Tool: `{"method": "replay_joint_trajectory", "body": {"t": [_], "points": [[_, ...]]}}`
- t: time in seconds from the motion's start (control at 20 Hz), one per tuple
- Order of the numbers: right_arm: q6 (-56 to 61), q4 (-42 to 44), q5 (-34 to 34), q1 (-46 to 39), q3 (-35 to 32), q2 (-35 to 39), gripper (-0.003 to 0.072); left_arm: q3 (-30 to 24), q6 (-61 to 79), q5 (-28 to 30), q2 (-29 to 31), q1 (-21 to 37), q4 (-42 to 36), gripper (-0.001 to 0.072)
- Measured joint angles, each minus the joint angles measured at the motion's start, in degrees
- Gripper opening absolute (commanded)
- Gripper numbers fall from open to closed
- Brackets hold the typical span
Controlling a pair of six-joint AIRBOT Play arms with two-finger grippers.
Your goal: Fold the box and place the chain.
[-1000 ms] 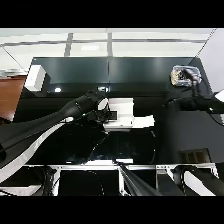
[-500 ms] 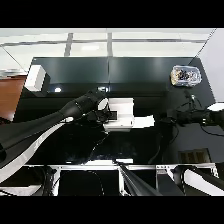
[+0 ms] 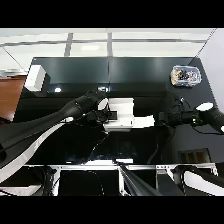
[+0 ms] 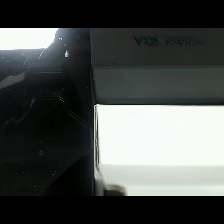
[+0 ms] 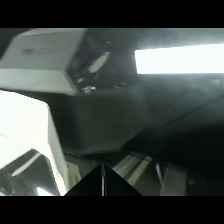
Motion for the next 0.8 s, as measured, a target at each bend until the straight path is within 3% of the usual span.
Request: {"method": "replay_joint_trajectory", "body": {"t": [0.15,0.25,0.8], "points": [[-3.06,5.40,-0.66,3.34,0.15,-1.14,0.0028,0.00,0.04,0.00,0.00,0.00,0.00,0.0021],[-4.83,8.11,-0.72,5.40,0.79,-1.46,0.0550,0.00,0.13,0.00,0.00,0.00,0.00,0.0021],[-6.43,11.65,0.63,16.17,6.05,-1.81,0.0541,0.00,0.04,0.00,0.00,0.00,0.00,0.0021]]}}
